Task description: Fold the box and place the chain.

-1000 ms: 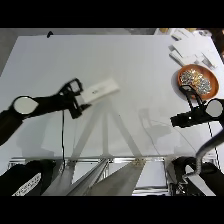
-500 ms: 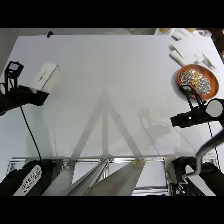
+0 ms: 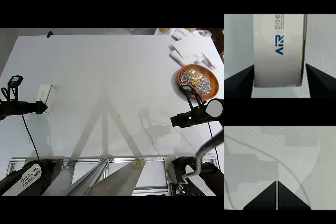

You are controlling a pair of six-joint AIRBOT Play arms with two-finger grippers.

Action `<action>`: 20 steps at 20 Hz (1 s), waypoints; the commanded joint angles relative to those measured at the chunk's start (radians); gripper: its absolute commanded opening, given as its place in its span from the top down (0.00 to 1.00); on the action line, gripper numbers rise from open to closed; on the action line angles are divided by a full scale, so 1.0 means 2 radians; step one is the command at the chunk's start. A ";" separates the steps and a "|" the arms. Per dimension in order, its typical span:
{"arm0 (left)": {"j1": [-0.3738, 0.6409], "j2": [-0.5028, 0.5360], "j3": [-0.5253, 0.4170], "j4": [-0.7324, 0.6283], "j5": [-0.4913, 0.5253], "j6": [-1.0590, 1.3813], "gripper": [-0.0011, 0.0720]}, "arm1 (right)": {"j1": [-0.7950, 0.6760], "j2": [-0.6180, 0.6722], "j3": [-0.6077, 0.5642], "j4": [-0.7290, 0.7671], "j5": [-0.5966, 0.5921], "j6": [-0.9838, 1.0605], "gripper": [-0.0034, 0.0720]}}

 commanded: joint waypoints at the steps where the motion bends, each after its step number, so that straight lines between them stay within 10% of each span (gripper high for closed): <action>1: 0.002 -0.013 0.000 0.006 -0.013 -0.020 0.03 | 0.000 0.000 0.000 0.000 0.000 0.000 0.93; 20: -0.048 0.173 0.000 0.004 -0.012 -0.023 0.04 | 0.000 0.000 0.000 0.000 0.000 0.000 0.93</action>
